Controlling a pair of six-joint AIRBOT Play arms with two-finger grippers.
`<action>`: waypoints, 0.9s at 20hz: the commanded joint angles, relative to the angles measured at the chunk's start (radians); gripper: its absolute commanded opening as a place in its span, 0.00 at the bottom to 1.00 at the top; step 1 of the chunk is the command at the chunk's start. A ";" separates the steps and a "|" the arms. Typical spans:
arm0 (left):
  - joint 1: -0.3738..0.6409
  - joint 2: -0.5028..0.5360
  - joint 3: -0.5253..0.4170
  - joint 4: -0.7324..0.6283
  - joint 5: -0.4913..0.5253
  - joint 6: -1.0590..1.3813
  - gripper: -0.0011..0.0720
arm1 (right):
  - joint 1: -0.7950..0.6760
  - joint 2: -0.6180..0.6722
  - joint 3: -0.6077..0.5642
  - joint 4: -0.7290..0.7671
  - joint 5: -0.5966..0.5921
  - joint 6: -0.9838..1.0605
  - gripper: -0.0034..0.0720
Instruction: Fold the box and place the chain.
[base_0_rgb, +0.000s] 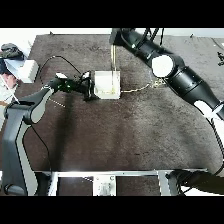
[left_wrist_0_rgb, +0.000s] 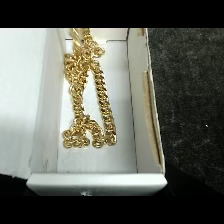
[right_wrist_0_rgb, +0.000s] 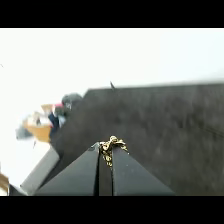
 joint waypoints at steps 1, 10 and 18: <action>0.000 0.000 0.000 0.000 0.000 0.000 0.48 | 0.016 -0.003 0.074 -0.060 -0.001 -0.002 0.06; 0.000 0.000 0.000 0.000 0.000 0.000 0.48 | 0.018 -0.003 0.091 -0.089 0.006 -0.001 0.06; 0.000 0.000 0.000 0.000 0.000 0.000 0.48 | 0.019 -0.004 0.153 -0.097 0.019 -0.002 0.06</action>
